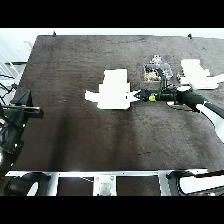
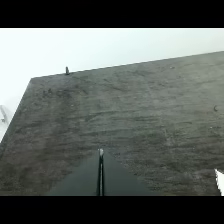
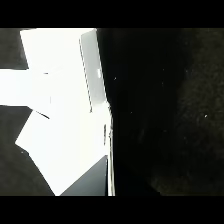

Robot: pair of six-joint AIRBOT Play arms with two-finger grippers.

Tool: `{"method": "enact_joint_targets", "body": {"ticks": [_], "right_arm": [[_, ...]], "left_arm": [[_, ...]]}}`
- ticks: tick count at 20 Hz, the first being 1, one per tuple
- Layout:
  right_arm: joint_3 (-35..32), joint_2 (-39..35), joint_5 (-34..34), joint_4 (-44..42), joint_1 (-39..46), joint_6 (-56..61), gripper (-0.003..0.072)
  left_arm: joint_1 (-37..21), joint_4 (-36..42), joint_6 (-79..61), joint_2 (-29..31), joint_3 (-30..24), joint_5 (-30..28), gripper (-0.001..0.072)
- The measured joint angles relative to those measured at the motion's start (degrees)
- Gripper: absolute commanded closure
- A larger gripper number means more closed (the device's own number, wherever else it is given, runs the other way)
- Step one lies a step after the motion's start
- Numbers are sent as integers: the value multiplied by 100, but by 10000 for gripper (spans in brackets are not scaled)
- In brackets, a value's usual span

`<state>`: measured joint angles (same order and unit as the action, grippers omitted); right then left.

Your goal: Fold the box and place the chain.

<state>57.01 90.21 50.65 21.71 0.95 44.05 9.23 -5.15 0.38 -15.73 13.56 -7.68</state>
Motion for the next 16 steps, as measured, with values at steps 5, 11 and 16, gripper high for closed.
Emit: {"method": "enact_joint_targets", "body": {"ticks": [5, 11, 16], "right_arm": [[-24, 0, -254, -17, -168, -407, 679], [-142, -2, -420, -61, -229, -664, 679], [-212, -2, -562, -273, -238, -1010, 679]], "left_arm": [[0, -17, 79, 0, 0, 369, 104], [0, -59, -22, -715, 391, 1108, 105], [0, -72, -31, -2699, 1604, 1862, 106]]}}
